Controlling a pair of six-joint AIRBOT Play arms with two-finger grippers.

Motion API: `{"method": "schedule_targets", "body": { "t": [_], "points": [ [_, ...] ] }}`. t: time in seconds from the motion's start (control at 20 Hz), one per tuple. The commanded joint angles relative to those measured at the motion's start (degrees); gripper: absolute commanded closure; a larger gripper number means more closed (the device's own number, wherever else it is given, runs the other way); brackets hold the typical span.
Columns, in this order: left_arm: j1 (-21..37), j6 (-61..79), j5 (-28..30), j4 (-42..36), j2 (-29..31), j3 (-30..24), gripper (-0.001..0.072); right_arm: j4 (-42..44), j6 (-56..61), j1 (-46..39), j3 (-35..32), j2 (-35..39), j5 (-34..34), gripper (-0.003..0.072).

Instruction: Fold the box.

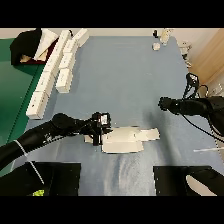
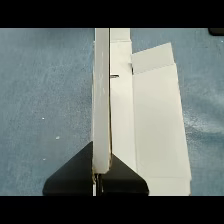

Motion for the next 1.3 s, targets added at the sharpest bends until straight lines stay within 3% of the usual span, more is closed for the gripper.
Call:
{"method": "schedule_targets", "body": {
  "t": [0.0,0.4,0.9,1.25],
  "points": [
    [0.79,-3.98,-2.38,3.5,-0.92,1.49,0.0697,0.26,-0.22,0.04,0.04,-0.04,-0.22,0.0314],
    [2.58,-3.78,-4.55,3.63,-2.01,1.84,0.0697,0.68,-0.22,0.04,0.02,-0.04,-0.24,0.0314],
    [5.86,-0.76,-11.85,3.08,-4.9,4.0,0.0697,0.68,-0.22,0.04,0.02,-0.07,-0.2,0.0314],
    [5.88,0.98,-11.52,1.09,-6.25,7.72,0.0697,0.68,-0.2,0.04,0.02,-0.07,-0.2,0.0314]
  ]
}}
